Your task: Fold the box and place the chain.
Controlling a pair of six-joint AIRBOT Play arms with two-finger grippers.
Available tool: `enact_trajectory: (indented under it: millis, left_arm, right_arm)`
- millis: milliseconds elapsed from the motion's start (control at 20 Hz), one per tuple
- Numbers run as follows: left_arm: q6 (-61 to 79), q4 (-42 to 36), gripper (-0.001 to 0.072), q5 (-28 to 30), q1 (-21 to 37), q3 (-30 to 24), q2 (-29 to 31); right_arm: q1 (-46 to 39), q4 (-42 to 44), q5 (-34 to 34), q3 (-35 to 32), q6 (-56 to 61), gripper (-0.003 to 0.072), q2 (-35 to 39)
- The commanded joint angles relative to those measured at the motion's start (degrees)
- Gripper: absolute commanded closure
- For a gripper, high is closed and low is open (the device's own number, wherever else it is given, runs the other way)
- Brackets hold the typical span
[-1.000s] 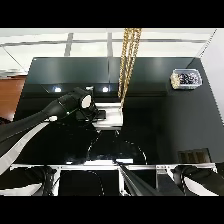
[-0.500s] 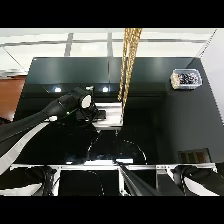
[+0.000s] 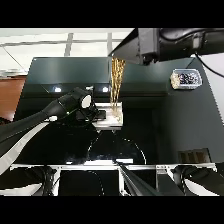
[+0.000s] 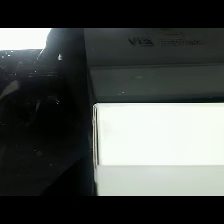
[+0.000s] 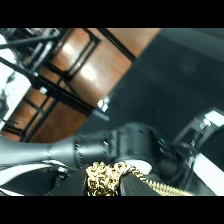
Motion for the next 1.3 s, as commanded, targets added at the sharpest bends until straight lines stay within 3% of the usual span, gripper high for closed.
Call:
enact_trajectory:
  millis: [0,250,450,650,1000,1250]
  left_arm:
    - [0.02,0.04,0.0684,0.02,0.04,0.04,0.02]
    - [0.02,0.04,0.0685,0.02,0.04,0.04,0.02]
    - [0.02,0.04,0.0685,0.02,0.04,0.04,0.02]
    - [0.0,0.02,0.0684,0.02,0.04,0.04,0.02]
    - [0.02,0.02,0.0685,-0.02,0.04,0.04,0.02]
    - [0.0,0.02,0.0685,0.02,0.04,0.04,0.02]
  right_arm:
    - [0.39,-6.34,1.64,-3.52,1.25,0.0672,-0.02]
    - [0.33,-19.78,5.11,-6.58,5.35,0.0672,-0.02]
    - [1.33,-19.12,6.21,-8.98,5.88,0.0672,-0.02]
    - [4.68,-13.49,-0.22,-13.6,5.99,0.067,-0.13]
    - [5.81,-19.23,0.5,-18.01,7.37,0.0669,-0.44]
    - [9.64,-15.21,-12.74,-28.65,7.61,0.0668,-1.42]
